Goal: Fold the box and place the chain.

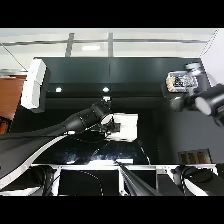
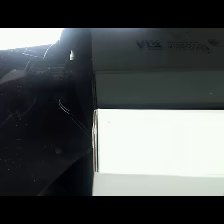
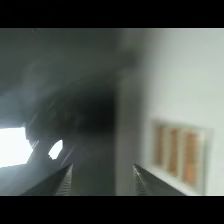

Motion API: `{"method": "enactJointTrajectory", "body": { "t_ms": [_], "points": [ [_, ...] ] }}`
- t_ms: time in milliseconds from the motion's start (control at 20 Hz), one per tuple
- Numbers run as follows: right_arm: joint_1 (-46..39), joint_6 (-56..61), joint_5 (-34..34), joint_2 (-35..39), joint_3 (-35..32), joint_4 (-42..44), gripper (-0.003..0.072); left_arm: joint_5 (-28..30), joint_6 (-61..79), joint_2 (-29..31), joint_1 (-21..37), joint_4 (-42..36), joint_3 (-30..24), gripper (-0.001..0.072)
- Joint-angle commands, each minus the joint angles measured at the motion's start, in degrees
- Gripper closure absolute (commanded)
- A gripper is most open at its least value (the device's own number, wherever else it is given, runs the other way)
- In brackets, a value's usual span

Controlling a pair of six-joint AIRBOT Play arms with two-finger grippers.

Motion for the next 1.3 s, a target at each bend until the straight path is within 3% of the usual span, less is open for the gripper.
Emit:
{"method": "enactJointTrajectory", "body": {
  "t_ms": [0, 100, 200, 450, 600, 750, 1150, 1200, 1250],
  "points": [
    [-17.57, -2.23, -12.44, -3.91, 0.33, -1.66, -0.0034, 0.0, -0.02, 0.0, 0.02, 0.02, -0.04, 0.0679],
    [-24.46, -6.12, -15.63, -11.13, 3.08, 8.57, -0.0034, 0.0, -0.02, 0.0, 0.02, 0.02, -0.04, 0.0679],
    [-27.39, -5.84, -15.21, -19.67, 10.51, 15.13, -0.0034, 0.0, -0.04, 0.0, 0.04, 0.07, -0.04, 0.0679],
    [-27.76, 8.48, -6.21, -41.57, 36.41, 15.3, -0.0034, -0.04, -0.02, 0.0, 0.02, 0.02, -0.04, 0.0679],
    [-27.82, 12.81, -3.87, -50.45, 47.19, 15.28, 0.0066, -0.02, -0.02, 0.0, 0.02, 0.04, -0.04, 0.0679],
    [-28.55, 17.53, -4.04, -54.62, 50.49, 15.3, 0.0066, -0.04, -0.02, 0.0, 0.02, 0.02, -0.04, 0.0679],
    [-30.23, 19.19, -8.09, -59.12, 50.49, 17.03, 0.0067, -0.09, -0.02, 0.0, 0.02, 0.02, -0.04, 0.0679],
    [-30.23, 19.19, -8.81, -59.56, 50.49, 18.05, 0.0088, -0.17, -0.02, 0.0, 0.02, 0.0, -0.04, 0.0679],
    [-30.23, 19.17, -9.4, -59.95, 50.49, 18.84, 0.0201, -0.59, -0.02, 0.0, 0.02, 0.02, -0.04, 0.0679]
  ]
}}
